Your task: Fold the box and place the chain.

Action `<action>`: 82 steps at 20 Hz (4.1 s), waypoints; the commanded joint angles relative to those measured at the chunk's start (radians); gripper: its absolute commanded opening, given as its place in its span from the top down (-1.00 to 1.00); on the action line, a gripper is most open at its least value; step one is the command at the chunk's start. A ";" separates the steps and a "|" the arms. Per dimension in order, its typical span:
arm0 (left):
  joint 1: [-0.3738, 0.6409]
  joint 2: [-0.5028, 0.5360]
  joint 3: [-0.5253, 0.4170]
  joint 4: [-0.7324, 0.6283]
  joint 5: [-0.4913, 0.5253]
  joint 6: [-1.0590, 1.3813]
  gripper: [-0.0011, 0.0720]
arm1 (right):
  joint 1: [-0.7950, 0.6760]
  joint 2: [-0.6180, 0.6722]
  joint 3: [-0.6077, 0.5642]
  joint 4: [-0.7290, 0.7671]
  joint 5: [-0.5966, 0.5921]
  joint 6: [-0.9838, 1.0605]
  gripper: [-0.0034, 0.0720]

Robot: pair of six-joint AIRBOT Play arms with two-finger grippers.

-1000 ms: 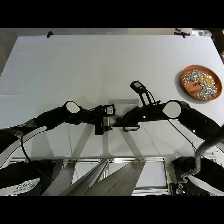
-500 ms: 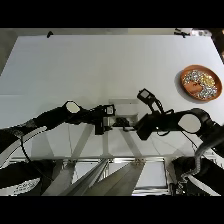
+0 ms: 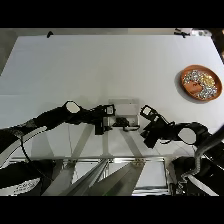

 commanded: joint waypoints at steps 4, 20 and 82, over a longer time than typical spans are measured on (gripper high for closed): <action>0.000 0.000 0.000 0.000 0.000 0.000 -0.05 | -0.111 0.002 -0.011 0.186 -0.071 -0.370 0.17; 0.000 0.000 0.000 0.000 0.000 0.000 -0.05 | -0.111 0.000 -0.011 0.250 -0.051 -0.478 0.39; 0.000 0.000 0.000 0.000 0.000 0.000 -0.05 | -0.039 -0.123 0.119 0.486 -0.107 0.000 0.87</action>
